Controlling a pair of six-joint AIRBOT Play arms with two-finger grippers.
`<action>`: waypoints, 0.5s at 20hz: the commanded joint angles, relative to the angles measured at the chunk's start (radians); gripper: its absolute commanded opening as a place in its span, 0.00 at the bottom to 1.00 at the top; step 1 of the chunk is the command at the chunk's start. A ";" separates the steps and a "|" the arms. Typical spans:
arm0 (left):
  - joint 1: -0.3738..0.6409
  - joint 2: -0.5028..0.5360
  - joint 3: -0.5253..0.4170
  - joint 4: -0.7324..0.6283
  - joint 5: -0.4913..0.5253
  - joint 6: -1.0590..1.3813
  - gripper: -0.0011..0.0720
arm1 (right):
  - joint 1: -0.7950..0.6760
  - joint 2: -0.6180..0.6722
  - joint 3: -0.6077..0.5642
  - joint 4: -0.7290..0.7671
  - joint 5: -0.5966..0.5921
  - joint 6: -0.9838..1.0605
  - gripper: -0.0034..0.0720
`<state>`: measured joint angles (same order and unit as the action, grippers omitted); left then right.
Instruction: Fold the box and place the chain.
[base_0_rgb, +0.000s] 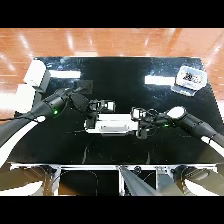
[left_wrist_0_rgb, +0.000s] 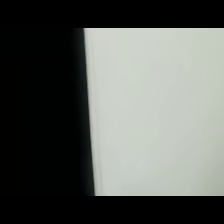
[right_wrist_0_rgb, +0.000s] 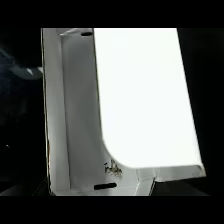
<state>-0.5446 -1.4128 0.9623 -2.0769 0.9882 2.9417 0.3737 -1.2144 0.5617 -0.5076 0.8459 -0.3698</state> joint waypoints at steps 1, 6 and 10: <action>-0.004 0.000 0.001 -0.011 0.009 -0.049 0.04 | 0.005 0.000 0.001 -0.009 -0.064 0.026 0.99; -0.014 0.000 0.001 -0.007 0.021 -0.068 0.04 | 0.005 -0.001 0.001 -0.036 -0.030 0.027 0.99; -0.014 0.000 0.002 -0.014 -0.003 -0.068 0.04 | 0.010 -0.002 0.001 -0.061 -0.012 0.049 0.99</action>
<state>-0.5575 -1.4128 0.9627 -2.0872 1.0012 2.8796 0.3794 -1.2148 0.5625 -0.5468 0.8223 -0.3378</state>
